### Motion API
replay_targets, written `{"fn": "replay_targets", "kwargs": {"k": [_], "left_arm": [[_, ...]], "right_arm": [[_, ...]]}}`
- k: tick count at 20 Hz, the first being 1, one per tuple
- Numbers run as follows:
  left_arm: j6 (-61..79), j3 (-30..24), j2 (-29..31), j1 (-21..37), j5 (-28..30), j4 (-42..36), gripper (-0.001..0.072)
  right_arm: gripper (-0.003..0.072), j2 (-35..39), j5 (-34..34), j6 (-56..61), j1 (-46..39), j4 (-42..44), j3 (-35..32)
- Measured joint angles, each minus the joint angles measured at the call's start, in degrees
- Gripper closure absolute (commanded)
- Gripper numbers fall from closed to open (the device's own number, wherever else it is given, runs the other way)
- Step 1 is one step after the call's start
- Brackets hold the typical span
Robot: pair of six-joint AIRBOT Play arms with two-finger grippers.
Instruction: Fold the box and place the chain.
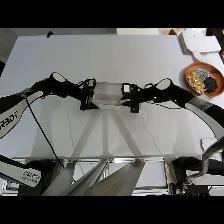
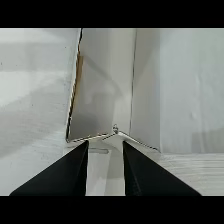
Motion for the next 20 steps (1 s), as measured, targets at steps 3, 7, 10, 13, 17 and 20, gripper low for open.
{"fn": "replay_targets", "kwargs": {"k": [3,7,10,13,17,20], "left_arm": [[0.02,-0.02,0.0,0.02,0.0,0.0,0.0394],[0.09,0.0,0.0,0.0,0.0,0.04,0.0394],[0.07,-0.02,0.0,0.02,-0.02,0.04,0.0394],[0.07,0.0,0.0,0.02,-0.02,0.04,0.0394],[0.02,0.0,0.0,0.0,-0.02,0.02,0.0394],[-0.13,-0.02,0.0,0.02,-0.02,-0.02,0.0394]], "right_arm": [[0.0473,-1.27,-0.15,-0.09,0.7,0.81,0.0],[0.0534,-2.95,-0.7,-0.22,2.08,3.32,0.0],[0.0393,-3.48,-1.53,-0.22,2.58,5.62,0.0],[0.0303,-3.67,-1.92,-0.22,2.75,7.63,0.0],[0.0576,-3.76,-1.97,-0.2,2.82,8.87,0.02],[0.0673,-3.54,-1.6,-0.07,2.86,9.18,0.0]]}}
